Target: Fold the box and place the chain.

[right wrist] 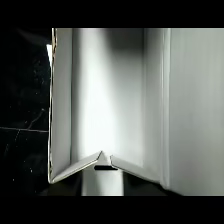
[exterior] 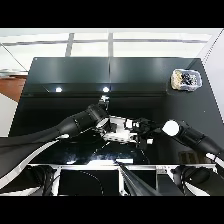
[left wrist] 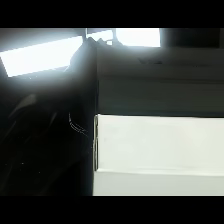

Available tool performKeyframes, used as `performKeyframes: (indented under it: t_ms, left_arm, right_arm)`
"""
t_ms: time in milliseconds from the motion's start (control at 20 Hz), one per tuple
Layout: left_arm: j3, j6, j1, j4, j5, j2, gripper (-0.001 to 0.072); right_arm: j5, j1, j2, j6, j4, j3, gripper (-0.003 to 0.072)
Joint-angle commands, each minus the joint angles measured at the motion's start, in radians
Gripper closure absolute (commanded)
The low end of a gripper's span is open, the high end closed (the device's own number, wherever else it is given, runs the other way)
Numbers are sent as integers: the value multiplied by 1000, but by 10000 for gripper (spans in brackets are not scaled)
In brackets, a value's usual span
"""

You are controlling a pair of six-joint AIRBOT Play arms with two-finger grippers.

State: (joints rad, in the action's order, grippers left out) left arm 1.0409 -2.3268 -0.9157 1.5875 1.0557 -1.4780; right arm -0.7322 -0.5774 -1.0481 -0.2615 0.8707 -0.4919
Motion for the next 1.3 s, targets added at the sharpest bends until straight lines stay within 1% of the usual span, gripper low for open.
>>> performKeyframes:
  t_ms: [0,300,350,400,450,500,550,600,650,700,750,850,900,1000,1150,1250]
  left_arm:
    - [0,0,0,-6,-3,0,683]
    - [0,0,0,-6,-3,0,683]
    - [0,-1,0,-6,-3,0,683]
    - [0,-1,0,-6,-3,0,682]
    - [0,-1,0,-6,-3,0,682]
    - [0,-1,0,-6,-3,0,682]
    - [0,-1,0,-6,-3,0,683]
    - [0,-1,0,-6,-3,0,682]
    - [0,-1,0,-6,-3,0,682]
    - [0,-1,0,-6,-3,0,683]
    - [0,-1,0,-6,-3,0,682]
    - [0,-1,0,-6,-3,0,681]
    - [0,0,0,-9,-2,0,681]
    - [0,0,0,-8,5,0,681]
    - [0,0,1,-8,3,0,681]
    - [0,0,0,-8,5,0,681]
  right_arm:
    - [52,-14,-21,-2,-32,0,490]
    - [53,-14,-21,-4,-33,0,487]
    - [60,-14,-21,-4,-33,0,422]
    - [71,-14,-21,-4,-33,0,335]
    - [79,-14,-21,-4,-33,0,340]
    - [83,-14,-21,-4,-33,0,451]
    - [86,-14,-21,-4,-34,0,419]
    - [90,-14,-21,-4,-43,0,315]
    - [91,-14,-21,-4,-43,0,326]
    - [86,-14,-21,-5,-43,0,532]
    - [80,-11,-20,-17,-41,0,657]
    - [46,11,0,-132,-21,-4,660]
    - [3,34,23,-201,-3,-10,660]
    - [-119,101,82,-379,45,-34,660]
    - [-295,266,187,-692,130,-54,660]
    - [-393,410,212,-908,214,-54,661]
